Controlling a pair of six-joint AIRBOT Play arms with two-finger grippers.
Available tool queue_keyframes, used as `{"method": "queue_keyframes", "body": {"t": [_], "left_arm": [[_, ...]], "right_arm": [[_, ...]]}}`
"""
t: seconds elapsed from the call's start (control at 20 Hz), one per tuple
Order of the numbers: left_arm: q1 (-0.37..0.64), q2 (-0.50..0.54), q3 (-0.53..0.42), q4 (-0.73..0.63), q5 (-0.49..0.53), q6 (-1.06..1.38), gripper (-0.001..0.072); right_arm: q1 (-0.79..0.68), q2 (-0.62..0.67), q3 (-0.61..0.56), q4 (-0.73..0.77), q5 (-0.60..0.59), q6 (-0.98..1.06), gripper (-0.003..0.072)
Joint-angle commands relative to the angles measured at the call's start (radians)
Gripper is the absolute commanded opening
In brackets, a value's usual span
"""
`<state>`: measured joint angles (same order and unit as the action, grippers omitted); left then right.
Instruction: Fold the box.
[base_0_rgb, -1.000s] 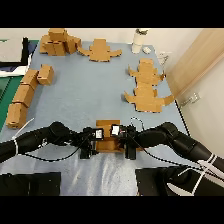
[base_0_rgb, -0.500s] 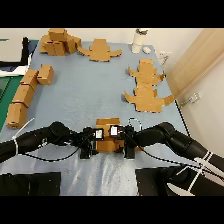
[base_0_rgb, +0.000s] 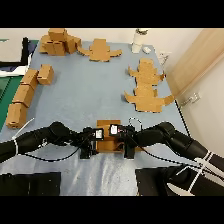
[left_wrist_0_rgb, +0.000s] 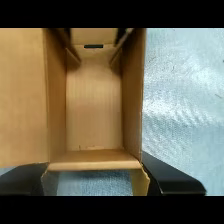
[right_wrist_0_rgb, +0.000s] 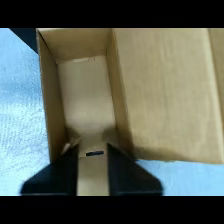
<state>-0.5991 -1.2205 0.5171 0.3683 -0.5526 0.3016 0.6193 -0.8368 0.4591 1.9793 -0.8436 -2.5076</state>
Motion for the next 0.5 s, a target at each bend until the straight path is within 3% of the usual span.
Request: {"method": "queue_keyframes", "body": {"t": [0.0,0.3,0.45], "left_arm": [[0.000,0.000,0.001,0.002,0.000,0.000,0.0449],[0.000,0.000,0.001,0.002,0.001,0.000,0.0449],[0.000,0.000,0.001,0.002,0.001,0.000,0.0449]], "right_arm": [[-0.002,0.029,0.035,-0.228,-0.102,0.401,0.0009],[-0.075,0.159,0.077,-0.521,-0.354,1.024,0.0006],[-0.217,0.186,0.067,-0.542,-0.447,1.247,0.0006]]}}
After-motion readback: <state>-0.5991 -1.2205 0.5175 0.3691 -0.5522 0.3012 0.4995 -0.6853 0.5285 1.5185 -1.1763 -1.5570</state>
